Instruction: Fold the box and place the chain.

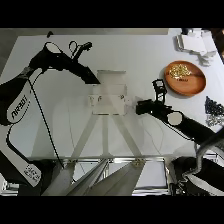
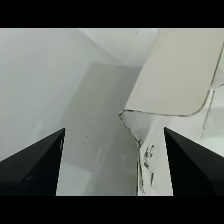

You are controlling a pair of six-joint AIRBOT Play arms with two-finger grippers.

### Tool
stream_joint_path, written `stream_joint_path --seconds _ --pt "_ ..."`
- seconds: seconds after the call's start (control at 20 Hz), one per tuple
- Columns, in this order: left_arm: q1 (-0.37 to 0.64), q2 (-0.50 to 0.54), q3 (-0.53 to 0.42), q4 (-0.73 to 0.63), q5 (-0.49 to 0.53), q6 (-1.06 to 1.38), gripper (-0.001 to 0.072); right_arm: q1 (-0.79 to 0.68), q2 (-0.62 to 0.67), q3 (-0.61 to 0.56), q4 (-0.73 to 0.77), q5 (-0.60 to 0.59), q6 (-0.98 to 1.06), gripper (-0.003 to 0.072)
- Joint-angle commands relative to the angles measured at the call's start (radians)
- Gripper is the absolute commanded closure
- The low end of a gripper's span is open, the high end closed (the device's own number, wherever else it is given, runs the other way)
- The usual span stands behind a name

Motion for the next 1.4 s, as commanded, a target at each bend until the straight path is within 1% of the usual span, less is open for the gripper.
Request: stream_joint_path --seconds 0.0,0.15,0.3,0.35,0.4,0.5,0.55,0.6,0.8,1.35 --pt "-0.013 -0.015 0.000 -0.047 -0.030 -0.002 0.0007 0.001 0.001 -0.001 0.000 0.000 0.000 0.0671" --pt "-0.040 -0.042 0.000 -0.047 -0.062 0.050 0.0008 0.001 0.001 -0.001 0.000 0.000 0.000 0.0671" --pt "-0.052 -0.061 0.000 -0.046 -0.053 0.126 0.0014 0.001 0.001 -0.001 0.000 0.000 0.000 0.0671" --pt "-0.052 -0.064 0.000 -0.040 -0.051 0.143 0.0096 0.001 0.001 -0.001 0.000 0.000 0.000 0.0671" --pt "-0.052 -0.064 0.000 -0.028 -0.054 0.172 0.0251 0.001 0.001 -0.001 0.000 0.000 0.000 0.0671" --pt "-0.052 -0.064 0.000 -0.021 -0.069 0.230 0.0355 0.001 0.001 -0.001 0.000 0.000 0.000 0.0671" --pt "-0.051 -0.064 0.000 -0.021 -0.079 0.254 0.0502 0.001 0.001 -0.001 0.000 0.000 0.000 0.0671" --pt "-0.051 -0.064 0.000 -0.021 -0.098 0.295 0.0695 0.001 0.001 -0.001 0.000 0.000 0.000 0.0671" --pt "-0.051 -0.064 0.000 -0.021 -0.127 0.335 0.0699 0.001 0.001 -0.001 0.000 0.000 0.000 0.0671" --pt "-0.052 -0.064 0.000 -0.023 -0.123 0.335 0.0695 0.001 0.001 -0.001 0.000 0.000 0.000 0.0671"
